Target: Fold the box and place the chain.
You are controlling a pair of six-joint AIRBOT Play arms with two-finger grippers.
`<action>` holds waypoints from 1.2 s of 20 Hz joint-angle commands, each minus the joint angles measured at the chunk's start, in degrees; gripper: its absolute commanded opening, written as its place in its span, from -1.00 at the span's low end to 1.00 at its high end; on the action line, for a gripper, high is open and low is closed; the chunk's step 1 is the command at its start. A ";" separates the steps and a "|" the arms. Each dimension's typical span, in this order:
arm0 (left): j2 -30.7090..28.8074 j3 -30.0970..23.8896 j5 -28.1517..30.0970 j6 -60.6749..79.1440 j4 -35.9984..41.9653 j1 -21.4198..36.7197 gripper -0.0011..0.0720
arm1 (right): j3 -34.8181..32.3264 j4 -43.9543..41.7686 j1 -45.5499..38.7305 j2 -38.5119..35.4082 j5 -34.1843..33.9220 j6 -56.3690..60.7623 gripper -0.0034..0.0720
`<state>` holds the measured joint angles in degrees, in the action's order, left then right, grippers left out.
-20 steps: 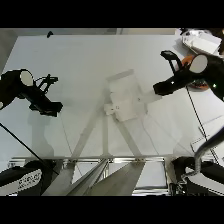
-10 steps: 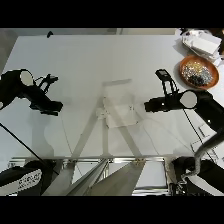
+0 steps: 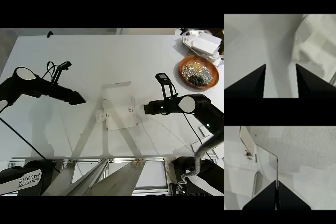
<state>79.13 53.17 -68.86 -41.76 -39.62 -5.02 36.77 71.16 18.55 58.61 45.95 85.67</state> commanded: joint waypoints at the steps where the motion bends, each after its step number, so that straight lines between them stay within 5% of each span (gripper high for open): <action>1: 5.44 0.07 2.69 12.07 14.62 -2.89 0.18 | -0.07 -0.09 0.07 -0.04 -0.15 0.02 -0.89; 6: 12.33 0.17 4.83 18.43 24.79 -7.72 0.45 | -0.07 -0.07 0.07 -0.04 -0.13 0.02 -0.89; 9: 12.63 0.17 7.30 18.16 20.65 -10.14 0.67 | -0.07 -0.09 0.07 -0.04 -0.15 0.04 -0.89; 17: 12.63 0.17 12.13 16.87 11.63 -16.06 0.67 | -0.07 -0.09 0.07 -0.04 -0.09 0.04 -0.89; 18: 12.63 0.17 12.68 16.87 11.82 -15.45 0.66 | -0.07 -0.09 0.07 -0.04 0.00 0.04 -0.89; 21: 12.63 0.17 14.01 19.28 15.23 -14.21 0.16 | -0.07 -0.09 0.07 -0.04 0.11 0.04 -0.89; 24: 12.63 0.17 12.96 21.09 17.31 -15.80 -0.04 | -0.07 -0.37 0.07 -0.04 0.22 0.04 -0.89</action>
<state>91.72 53.28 -55.77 -22.61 -24.01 -19.97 36.73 71.07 18.55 58.61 46.00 85.69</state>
